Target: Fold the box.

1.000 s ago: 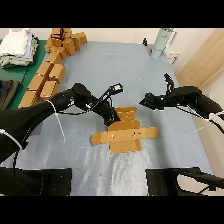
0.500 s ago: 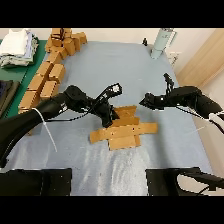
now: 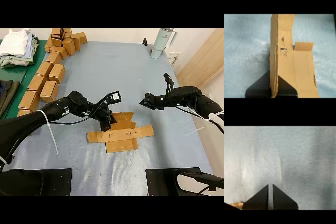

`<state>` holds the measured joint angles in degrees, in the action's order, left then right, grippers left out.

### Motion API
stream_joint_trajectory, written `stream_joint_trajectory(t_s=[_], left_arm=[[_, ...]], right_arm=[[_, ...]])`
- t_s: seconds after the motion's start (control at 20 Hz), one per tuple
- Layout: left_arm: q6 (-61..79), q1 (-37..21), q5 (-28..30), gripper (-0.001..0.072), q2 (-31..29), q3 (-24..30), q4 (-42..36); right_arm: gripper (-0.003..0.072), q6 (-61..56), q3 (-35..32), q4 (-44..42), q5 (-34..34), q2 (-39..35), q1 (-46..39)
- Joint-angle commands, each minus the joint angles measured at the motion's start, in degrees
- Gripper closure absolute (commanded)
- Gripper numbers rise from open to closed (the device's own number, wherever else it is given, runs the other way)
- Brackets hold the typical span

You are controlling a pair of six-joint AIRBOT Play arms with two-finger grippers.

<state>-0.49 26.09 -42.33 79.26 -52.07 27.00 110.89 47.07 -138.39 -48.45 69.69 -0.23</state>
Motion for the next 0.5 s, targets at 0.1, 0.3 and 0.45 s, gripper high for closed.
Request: stream_joint_trajectory(t_s=[0.1, 0.3, 0.45], left_arm=[[0.57, 0.00, -1.36, 0.0699, 1.09, 0.26, -0.02], [0.52, 0.00, -3.93, 0.0698, 1.09, 0.26, -0.09], [0.46, 0.00, -5.81, 0.0698, 1.09, 0.26, -0.24]], right_arm=[[0.0601, 0.20, 0.04, -0.02, 0.04, 0.00, 0.02], [0.0601, 0.20, 0.04, -0.02, 0.00, 0.02, 0.02], [0.0601, 0.20, 0.04, -0.02, 0.00, 0.02, 0.02]])
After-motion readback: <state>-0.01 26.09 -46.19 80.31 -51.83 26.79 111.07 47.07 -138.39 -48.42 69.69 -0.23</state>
